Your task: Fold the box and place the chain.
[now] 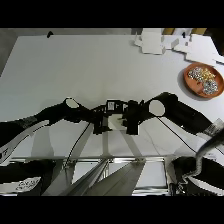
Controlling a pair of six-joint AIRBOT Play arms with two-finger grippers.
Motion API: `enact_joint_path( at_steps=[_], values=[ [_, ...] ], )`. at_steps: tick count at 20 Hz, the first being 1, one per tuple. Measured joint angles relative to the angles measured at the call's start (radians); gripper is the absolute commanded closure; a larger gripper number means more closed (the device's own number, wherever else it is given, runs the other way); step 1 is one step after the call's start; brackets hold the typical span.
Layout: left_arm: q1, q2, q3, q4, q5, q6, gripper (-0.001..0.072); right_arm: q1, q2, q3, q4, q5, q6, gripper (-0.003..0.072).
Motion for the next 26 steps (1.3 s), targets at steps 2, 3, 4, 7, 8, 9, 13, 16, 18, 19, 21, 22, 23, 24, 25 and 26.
enact_joint_path(
  at_steps=[2, 3, 4, 7, 8, 9, 13, 16, 18, 19, 21, 22, 23, 24, 25, 26],
  values=[
    [0.0, 0.0, 0.0, -0.001, 0.002, 0.0, 0.0576, 0.0, 0.002, 0.0, -0.01, -0.011, 0.0, 0.0539],
    [0.0, 0.0, 0.0, -0.001, 0.003, 0.0, 0.0576, 0.0, 0.003, 0.0, -0.013, -0.013, 0.001, 0.0599],
    [0.0, 0.0, 0.0, 0.0, 0.003, 0.001, 0.0576, 0.0, 0.006, 0.0, -0.014, -0.015, 0.002, 0.0628],
    [0.001, 0.0, 0.0, 0.0, 0.003, 0.002, 0.0576, 0.0, 0.016, 0.0, -0.021, -0.021, 0.004, 0.0628],
    [0.001, 0.0, 0.0, 0.001, 0.003, 0.003, 0.0576, 0.0, 0.018, 0.0, -0.021, -0.024, 0.005, 0.0628],
    [0.001, 0.0, 0.0, 0.001, 0.002, 0.003, 0.0576, 0.0, 0.019, -0.001, -0.023, -0.03, 0.005, 0.0628],
    [0.001, 0.0, 0.0, 0.002, 0.002, 0.003, 0.0576, 0.0, 0.022, -0.016, -0.02, -0.048, 0.004, 0.0626],
    [0.001, 0.0, 0.0, 0.003, 0.001, 0.003, 0.0576, 0.0, 0.023, -0.03, -0.016, -0.059, 0.003, 0.0621],
    [0.001, 0.0, 0.0, 0.003, 0.0, 0.004, 0.0576, 0.0, 0.023, -0.039, -0.01, -0.061, 0.003, 0.0618],
    [0.001, 0.0, 0.0, 0.003, 0.0, 0.005, 0.0576, 0.0, 0.023, -0.042, -0.003, -0.06, 0.003, 0.0569],
    [0.001, 0.0, 0.0, 0.004, 0.0, 0.005, 0.0576, 0.0, 0.022, -0.046, 0.017, -0.047, 0.005, 0.0382],
    [0.001, 0.0, 0.0, 0.004, 0.0, 0.005, 0.0576, 0.001, 0.022, -0.047, 0.027, -0.039, 0.004, 0.0379],
    [0.001, 0.0, 0.0, 0.004, 0.0, 0.005, 0.0576, 0.0, 0.023, -0.048, 0.035, -0.036, 0.004, 0.0379],
    [0.001, 0.0, 0.0, 0.004, 0.0, 0.005, 0.0576, 0.0, 0.023, -0.048, 0.041, -0.034, 0.004, 0.0379],
    [0.001, 0.0, 0.0, 0.004, -0.001, 0.005, 0.0576, 0.0, 0.023, -0.049, 0.046, -0.031, 0.004, 0.0379],
    [0.001, 0.0, 0.0, 0.004, -0.002, 0.005, 0.0576, 0.0, 0.024, -0.049, 0.051, -0.028, 0.004, 0.0379]
  ],
)
